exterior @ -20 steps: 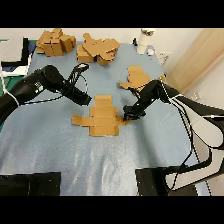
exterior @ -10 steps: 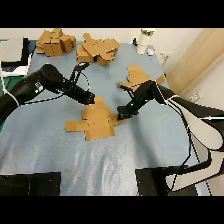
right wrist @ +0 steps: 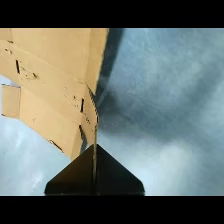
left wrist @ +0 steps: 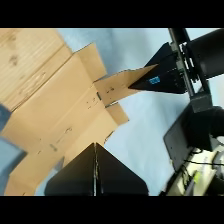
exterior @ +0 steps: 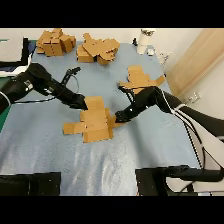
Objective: Fold the box.
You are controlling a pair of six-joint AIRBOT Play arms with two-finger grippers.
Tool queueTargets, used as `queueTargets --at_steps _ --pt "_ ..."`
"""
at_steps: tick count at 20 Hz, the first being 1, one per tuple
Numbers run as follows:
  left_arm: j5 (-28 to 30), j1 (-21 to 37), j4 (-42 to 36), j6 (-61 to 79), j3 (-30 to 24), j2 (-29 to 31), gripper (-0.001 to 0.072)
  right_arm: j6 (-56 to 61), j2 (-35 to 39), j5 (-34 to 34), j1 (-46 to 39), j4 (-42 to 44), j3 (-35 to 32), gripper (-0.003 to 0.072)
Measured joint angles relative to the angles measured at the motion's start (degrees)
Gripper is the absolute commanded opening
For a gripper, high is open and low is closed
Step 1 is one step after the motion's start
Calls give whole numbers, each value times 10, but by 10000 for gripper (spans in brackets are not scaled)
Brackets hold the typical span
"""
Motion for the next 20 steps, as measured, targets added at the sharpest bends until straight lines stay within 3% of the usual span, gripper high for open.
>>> queueTargets --at_steps 1,7,8,20 --pt "-13 17 -9 1 -8 0 509 -1 21 13 1 0 -23 4" --pt "-22 66 -39 9 -57 -5 511 -22 132 63 3 1 -130 4" --pt "-17 66 -43 13 -62 -9 550 -26 144 66 3 0 -138 4" --pt "45 48 -164 90 -72 -112 548 -52 186 82 3 18 -184 4"
